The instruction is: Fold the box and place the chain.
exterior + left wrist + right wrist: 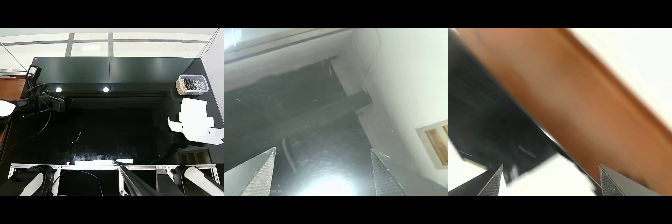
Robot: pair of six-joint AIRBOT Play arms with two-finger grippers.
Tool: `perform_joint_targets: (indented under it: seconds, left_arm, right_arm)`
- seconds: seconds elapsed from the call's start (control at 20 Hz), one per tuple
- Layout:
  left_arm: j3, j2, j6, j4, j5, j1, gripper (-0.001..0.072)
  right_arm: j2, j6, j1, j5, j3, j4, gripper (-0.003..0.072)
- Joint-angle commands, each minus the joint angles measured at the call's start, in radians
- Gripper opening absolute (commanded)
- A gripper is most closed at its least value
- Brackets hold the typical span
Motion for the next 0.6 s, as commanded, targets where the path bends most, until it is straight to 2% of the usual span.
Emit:
perform_joint_targets:
  seconds: [0.0,0.2,0.3,0.45,0.5,0.55]
  left_arm:
    - [0.000,-0.001,0.005,0.003,-0.002,-0.027,0.0719]
    - [0.000,-0.001,0.005,0.003,-0.004,-0.035,0.0713]
    - [0.000,-0.001,0.005,0.002,-0.004,-0.035,0.0712]
    - [0.000,-0.001,0.005,0.003,-0.010,-0.035,0.0711]
    - [0.000,-0.001,0.005,0.003,-0.013,-0.035,0.0711]
    - [0.000,-0.001,0.005,0.003,-0.013,-0.035,0.0710]
  right_arm:
    - [-0.178,-0.281,-0.202,0.316,0.093,0.185,0.0720]
    - [-0.310,-0.521,-0.269,0.442,0.204,0.443,0.0720]
    - [-0.396,-0.560,-0.273,0.570,0.282,0.475,0.0720]
    - [-0.441,-0.624,-0.266,0.556,0.311,0.494,0.0720]
    - [-0.453,-0.637,-0.267,0.557,0.321,0.498,0.0654]
    - [-0.465,-0.637,-0.269,0.563,0.333,0.496,0.0525]
